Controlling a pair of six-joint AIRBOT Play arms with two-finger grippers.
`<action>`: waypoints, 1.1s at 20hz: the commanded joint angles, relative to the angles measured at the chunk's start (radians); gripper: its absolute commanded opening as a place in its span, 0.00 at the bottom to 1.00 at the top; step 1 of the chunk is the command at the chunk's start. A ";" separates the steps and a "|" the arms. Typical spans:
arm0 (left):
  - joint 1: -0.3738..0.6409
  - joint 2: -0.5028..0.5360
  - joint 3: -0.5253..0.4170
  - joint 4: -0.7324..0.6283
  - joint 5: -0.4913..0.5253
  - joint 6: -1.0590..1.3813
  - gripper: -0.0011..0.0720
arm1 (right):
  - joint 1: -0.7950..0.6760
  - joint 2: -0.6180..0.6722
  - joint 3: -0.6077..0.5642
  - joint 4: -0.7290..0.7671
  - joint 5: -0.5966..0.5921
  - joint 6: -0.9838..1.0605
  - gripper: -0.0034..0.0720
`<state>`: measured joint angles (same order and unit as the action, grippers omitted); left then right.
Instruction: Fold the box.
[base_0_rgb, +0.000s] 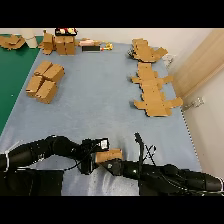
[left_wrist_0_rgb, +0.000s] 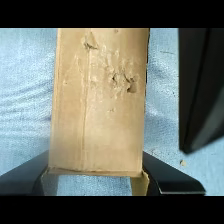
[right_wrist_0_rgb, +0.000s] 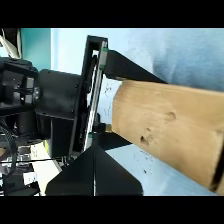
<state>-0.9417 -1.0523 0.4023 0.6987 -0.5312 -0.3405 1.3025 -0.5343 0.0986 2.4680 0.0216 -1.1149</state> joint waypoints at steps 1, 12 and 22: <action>0.000 0.001 0.000 0.000 0.000 0.000 0.65 | -0.014 0.054 -0.048 0.001 -0.023 0.025 0.05; 0.000 0.001 0.000 0.000 0.000 0.000 0.65 | -0.108 0.103 -0.084 -0.037 -0.084 0.023 0.05; 0.000 0.001 0.000 0.000 0.000 0.000 0.65 | -0.108 0.087 -0.081 -0.037 -0.130 0.026 0.05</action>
